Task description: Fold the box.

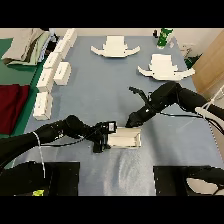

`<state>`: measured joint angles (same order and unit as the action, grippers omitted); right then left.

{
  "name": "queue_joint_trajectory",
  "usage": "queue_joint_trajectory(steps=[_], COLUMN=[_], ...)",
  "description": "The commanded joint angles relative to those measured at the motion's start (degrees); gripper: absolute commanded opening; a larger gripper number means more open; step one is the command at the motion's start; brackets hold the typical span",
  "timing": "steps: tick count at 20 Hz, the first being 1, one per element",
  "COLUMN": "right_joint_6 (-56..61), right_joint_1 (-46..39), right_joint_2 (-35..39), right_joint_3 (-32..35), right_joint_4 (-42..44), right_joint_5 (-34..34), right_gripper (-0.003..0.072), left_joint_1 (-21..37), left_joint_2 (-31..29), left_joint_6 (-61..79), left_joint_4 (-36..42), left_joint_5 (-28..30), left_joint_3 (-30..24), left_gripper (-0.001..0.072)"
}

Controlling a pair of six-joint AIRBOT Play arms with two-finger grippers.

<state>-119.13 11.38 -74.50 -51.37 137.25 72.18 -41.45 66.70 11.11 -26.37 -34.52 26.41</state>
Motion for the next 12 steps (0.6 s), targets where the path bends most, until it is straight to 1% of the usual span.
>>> queue_joint_trajectory(steps=[1,4,8,10,12], right_joint_6=[-2.49,-1.53,-0.17,1.36,3.48], right_joint_1=[6.78,12.46,19.85,23.26,26.21], right_joint_2=[7.1,10.25,11.52,12.0,12.83], right_joint_3=[0.81,2.34,7.34,9.75,10.69], right_joint_4=[-6.25,-12.2,-16.24,-18.21,-21.38], right_joint_5=[-15.26,-18.71,-20.83,-24.02,-26.77], right_gripper=[0.0004,0.0004,0.0004,0.0003,0.0003], left_joint_1=[0.02,0.02,0.02,0.02,0.02], left_joint_2=[0.0,0.0,0.0,0.0,-0.02], left_joint_6=[0.0,0.0,0.0,0.0,0.0], left_joint_4=[0.0,0.0,0.0,0.0,0.0], left_joint_5=[0.02,0.02,0.0,0.02,0.0], left_joint_3=[0.07,0.07,0.07,0.07,0.07], left_gripper=[0.0538,0.0537,0.0537,0.0538,0.0538])
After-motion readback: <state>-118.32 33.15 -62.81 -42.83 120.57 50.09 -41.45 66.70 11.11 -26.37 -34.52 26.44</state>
